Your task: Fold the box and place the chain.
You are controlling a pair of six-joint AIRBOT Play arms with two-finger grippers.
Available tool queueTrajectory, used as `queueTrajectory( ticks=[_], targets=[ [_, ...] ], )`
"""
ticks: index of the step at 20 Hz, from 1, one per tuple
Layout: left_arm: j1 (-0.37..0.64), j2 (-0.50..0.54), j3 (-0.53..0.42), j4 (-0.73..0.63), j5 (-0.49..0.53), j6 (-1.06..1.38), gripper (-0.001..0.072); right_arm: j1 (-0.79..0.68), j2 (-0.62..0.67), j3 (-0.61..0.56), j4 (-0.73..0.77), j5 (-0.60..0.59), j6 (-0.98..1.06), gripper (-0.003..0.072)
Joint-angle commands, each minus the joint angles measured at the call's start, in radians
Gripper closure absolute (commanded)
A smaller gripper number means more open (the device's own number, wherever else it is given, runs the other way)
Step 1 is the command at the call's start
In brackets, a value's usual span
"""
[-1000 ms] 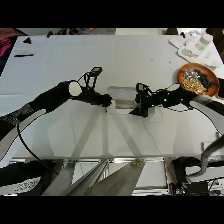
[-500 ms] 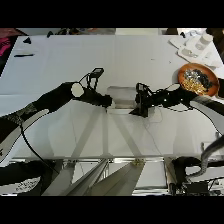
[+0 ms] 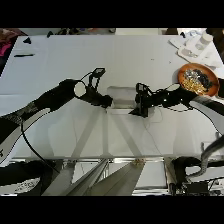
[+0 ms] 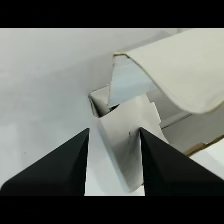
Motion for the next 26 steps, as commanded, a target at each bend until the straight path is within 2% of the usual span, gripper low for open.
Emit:
queueTrajectory(
  ticks=[1, 7, 9, 14, 21, 25, 26],
  targets=[
    [-0.015, -0.011, 0.015, 0.081, -0.054, -0.100, 0.0370, 0.000, 0.000, 0.000, 0.000, 0.000, 0.000, 0.0184],
    [-0.047, -0.059, 0.058, 0.079, -0.062, -0.153, 0.0371, 0.000, 0.000, 0.000, 0.000, 0.000, 0.000, 0.0184],
    [-0.048, -0.068, 0.081, 0.081, -0.076, -0.185, 0.0408, 0.000, 0.000, 0.000, 0.000, 0.000, 0.000, 0.0184],
    [-0.051, -0.090, 0.151, 0.074, -0.162, -0.229, 0.0426, 0.000, 0.000, 0.000, 0.000, 0.000, 0.000, 0.0184],
    [-0.063, -0.118, 0.158, -0.006, -0.195, -0.242, 0.0434, 0.000, 0.000, 0.000, 0.000, 0.000, 0.000, 0.0184],
    [-0.070, -0.142, 0.158, -0.003, -0.195, -0.242, 0.0575, 0.000, 0.000, 0.000, 0.000, 0.000, 0.000, 0.0184],
    [-0.070, -0.145, 0.158, -0.003, -0.195, -0.242, 0.0575, 0.000, 0.000, 0.000, 0.000, 0.000, 0.000, 0.0184]
  ],
)
